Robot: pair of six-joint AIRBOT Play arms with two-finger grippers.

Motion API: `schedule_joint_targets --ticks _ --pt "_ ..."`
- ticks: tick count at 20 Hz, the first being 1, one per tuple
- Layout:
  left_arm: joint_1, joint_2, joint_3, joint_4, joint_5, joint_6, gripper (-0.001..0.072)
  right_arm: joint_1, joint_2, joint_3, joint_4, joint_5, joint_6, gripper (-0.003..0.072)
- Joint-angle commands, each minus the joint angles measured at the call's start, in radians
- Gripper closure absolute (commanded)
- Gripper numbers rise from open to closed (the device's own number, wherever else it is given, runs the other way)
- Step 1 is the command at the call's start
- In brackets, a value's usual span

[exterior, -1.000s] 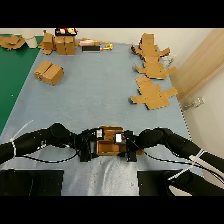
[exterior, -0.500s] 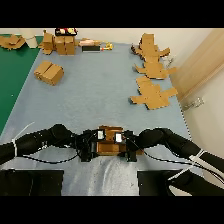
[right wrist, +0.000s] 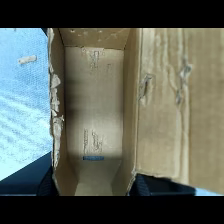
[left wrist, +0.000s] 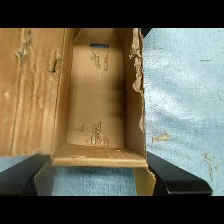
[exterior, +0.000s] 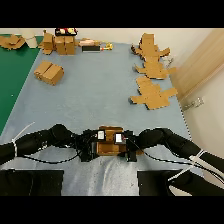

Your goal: Fold the box.

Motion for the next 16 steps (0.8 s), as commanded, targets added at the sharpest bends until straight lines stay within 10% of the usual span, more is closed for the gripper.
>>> schedule_joint_targets --ticks 1,6,8,16 --pt "0.001 -0.001 0.001 0.003 -0.010 0.005 0.0016 0.000 -0.001 0.000 -0.028 0.002 0.001 0.0248" --pt "-0.018 -0.001 0.001 0.030 0.003 0.003 0.0085 0.000 -0.001 0.000 -0.029 0.002 0.001 0.0248" --pt "-0.018 -0.001 0.001 0.030 -0.002 0.003 0.0349 0.000 -0.001 0.000 -0.029 0.002 0.001 0.0248" --pt "-0.017 -0.001 0.001 0.030 0.002 0.003 0.0348 0.000 -0.001 0.000 -0.029 0.001 0.001 0.0248"
